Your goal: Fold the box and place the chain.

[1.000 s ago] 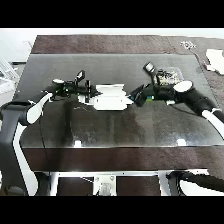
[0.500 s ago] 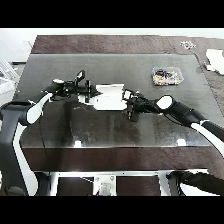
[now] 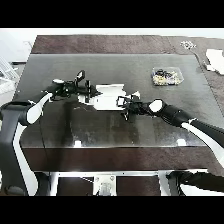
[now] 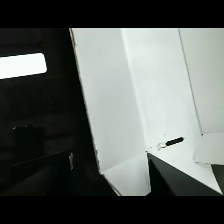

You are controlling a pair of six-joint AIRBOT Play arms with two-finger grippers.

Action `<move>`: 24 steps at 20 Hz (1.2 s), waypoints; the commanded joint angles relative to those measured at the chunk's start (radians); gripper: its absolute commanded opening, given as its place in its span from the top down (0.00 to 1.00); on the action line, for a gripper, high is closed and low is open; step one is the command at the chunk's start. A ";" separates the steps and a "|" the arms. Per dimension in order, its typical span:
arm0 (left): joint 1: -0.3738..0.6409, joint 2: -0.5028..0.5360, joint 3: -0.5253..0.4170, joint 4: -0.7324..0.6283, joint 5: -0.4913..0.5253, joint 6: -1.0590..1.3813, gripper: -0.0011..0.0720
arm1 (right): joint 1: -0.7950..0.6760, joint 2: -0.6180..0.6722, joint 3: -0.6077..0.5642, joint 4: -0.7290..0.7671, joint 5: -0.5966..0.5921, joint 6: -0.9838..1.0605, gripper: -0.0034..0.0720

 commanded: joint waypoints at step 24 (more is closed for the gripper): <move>0.000 0.001 0.000 0.000 0.000 0.000 0.95 | -0.202 -0.185 0.292 0.211 0.306 -0.318 0.05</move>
